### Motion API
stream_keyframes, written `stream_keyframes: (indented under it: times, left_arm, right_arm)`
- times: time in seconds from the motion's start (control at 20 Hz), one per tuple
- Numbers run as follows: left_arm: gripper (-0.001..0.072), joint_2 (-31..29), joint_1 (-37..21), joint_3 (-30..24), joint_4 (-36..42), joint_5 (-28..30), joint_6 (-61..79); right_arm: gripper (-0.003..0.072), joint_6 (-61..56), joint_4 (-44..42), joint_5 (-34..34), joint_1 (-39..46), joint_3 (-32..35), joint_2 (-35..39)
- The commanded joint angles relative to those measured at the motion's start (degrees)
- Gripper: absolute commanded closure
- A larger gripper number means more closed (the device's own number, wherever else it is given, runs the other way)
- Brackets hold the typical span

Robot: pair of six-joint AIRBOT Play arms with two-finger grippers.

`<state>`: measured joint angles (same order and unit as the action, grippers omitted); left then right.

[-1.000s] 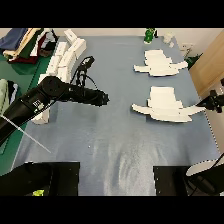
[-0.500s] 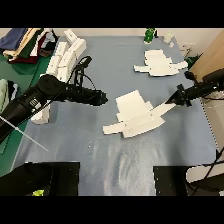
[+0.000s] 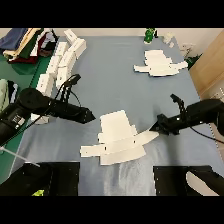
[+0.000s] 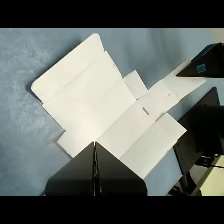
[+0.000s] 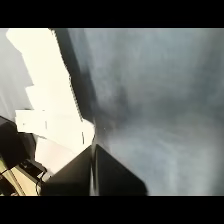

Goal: Fold the box.

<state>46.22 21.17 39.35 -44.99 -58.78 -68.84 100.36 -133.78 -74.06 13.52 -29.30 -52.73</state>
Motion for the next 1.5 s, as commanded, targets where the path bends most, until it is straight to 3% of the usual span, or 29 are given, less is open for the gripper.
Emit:
stream_keyframes:
  times: [0.0,0.25,0.3,0.35,0.6,0.65,0.75,0.85,1.0,1.05,1.1,1.25,1.45]
  left_arm:
    - [0.0695,-3.82,-0.68,-4.42,0.11,-1.84,-1.42]
    - [0.0694,-3.82,-0.68,-4.42,0.46,-1.79,-1.49]
    - [0.0694,-3.82,-0.66,-4.42,0.46,-1.81,-1.49]
    - [0.0694,-3.82,-0.68,-4.42,0.46,-1.81,-1.49]
    - [0.0692,-3.82,-0.66,-4.42,0.5,-1.86,-1.55]
    - [0.0693,-3.82,-0.66,-4.42,0.79,-1.84,-1.7]
    - [0.0692,-3.8,-0.68,-4.42,1.84,-1.57,-1.68]
    - [0.0692,-3.76,-0.68,-4.39,1.86,-1.57,-1.75]
    - [0.0691,-3.19,-1.44,-4.35,1.7,1.22,-1.7]
    - [0.0507,-2.23,-2.62,-4.04,1.7,1.27,-1.7]
    - [0.0252,-0.66,-4.09,-3.5,1.81,0.48,-1.7]
    - [0.0242,6.08,-8.39,-1.81,1.77,-2.71,1.03]
    - [0.0241,17.84,-12.59,0.15,3.87,-3.39,7.8]
  right_arm:
    - [0.0291,-5.05,1.62,2.75,-1.73,7.87,5.42]
    - [0.0328,-2.38,1.22,-0.96,-1.77,7.82,-1.18]
    - [0.0397,0.13,0.59,-1.9,-1.77,7.82,-3.1]
    - [0.0408,3.02,-0.52,-2.51,-1.77,7.82,-4.87]
    - [0.0411,11.93,-5.25,-3.3,-1.9,6.43,-11.56]
    - [0.0508,13.7,-6.27,-3.39,-2.36,5.9,-12.17]
    - [0.0558,15.78,-7.26,-2.12,-4.13,5.03,-12.68]
    - [0.0684,18.03,-7.69,0.39,-6.8,4.48,-12.66]
    - [0.0684,22.47,-7.87,4.33,-9.88,4.26,-12.09]
    - [0.0684,24.35,-7.8,5.22,-10.78,4.5,-11.21]
    - [0.0684,24.68,-7.76,6.82,-11.61,5.16,-9.62]
    - [0.0683,24.63,-7.67,13.86,-14.23,8.61,-1.73]
    - [0.0684,23.63,-7.17,15.67,-15.1,10.01,6.67]
